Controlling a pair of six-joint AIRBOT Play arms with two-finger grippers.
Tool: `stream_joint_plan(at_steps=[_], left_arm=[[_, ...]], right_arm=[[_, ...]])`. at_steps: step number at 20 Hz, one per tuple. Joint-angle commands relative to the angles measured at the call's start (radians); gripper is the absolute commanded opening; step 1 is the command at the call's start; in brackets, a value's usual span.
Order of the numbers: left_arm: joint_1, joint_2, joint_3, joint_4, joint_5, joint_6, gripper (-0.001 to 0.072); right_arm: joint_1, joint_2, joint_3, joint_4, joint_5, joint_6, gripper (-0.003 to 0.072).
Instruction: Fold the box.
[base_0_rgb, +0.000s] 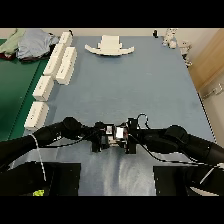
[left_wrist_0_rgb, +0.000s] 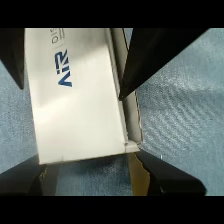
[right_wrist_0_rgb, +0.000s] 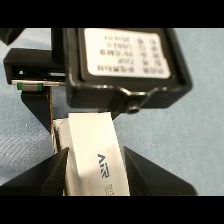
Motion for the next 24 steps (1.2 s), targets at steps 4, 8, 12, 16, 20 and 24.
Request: stream_joint_plan(at_steps=[4,8,12,16,20,24], left_arm=[[0.000,0.000,0.000,0.000,-0.002,0.001,0.0597],[0.000,0.000,0.000,0.000,-0.002,0.000,0.0597],[0.000,0.000,0.000,0.000,-0.002,0.001,0.0597],[0.000,0.000,0.000,0.000,-0.002,0.000,0.0597],[0.000,0.000,0.000,0.000,-0.002,0.001,0.0597],[0.000,0.000,0.000,0.000,-0.002,0.001,0.0597]], right_arm=[[0.000,0.001,0.001,-0.002,-0.054,0.007,0.0608],[0.000,0.004,0.002,-0.002,-0.051,0.007,0.0653],[0.000,0.044,0.002,-0.002,-0.055,0.007,0.0653],[0.000,0.093,0.002,-0.002,-0.090,0.042,0.0653],[-0.001,0.151,-0.002,-0.001,-0.132,0.233,0.0624],[0.000,0.235,-0.117,0.101,0.035,0.405,0.0002]])
